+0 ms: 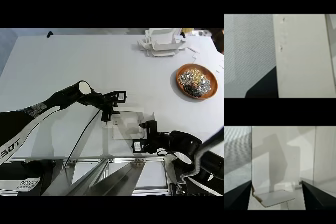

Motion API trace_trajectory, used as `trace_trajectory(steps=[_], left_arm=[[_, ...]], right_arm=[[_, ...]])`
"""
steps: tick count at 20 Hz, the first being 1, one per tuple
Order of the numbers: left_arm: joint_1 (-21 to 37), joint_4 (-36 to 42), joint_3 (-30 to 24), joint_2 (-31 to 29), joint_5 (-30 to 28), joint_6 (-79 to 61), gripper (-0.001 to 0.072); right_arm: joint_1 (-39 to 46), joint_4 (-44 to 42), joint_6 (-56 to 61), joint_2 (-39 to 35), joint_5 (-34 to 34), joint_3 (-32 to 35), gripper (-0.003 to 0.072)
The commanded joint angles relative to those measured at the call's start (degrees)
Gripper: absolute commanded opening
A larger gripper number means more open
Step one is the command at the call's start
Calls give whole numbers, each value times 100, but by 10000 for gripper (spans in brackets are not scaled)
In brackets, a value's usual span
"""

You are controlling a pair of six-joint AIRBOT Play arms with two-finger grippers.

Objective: Fold the box and place the chain.

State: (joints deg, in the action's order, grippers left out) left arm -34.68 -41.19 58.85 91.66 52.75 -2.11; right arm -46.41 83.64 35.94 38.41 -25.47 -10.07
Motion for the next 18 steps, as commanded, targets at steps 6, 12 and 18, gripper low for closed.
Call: trace_trajectory(steps=[6, 12, 18], left_arm=[[-4, 0, -2, 4, 0, -2, 11], [-4, 0, -2, 4, 0, -2, 11], [-4, 2, -2, 4, 0, -2, 11]], right_arm=[[658, 57, -9, -173, -361, -328, 689], [1040, -127, -46, -74, -717, -717, 689], [1692, -1134, -1180, 468, -1113, -1019, 689]])
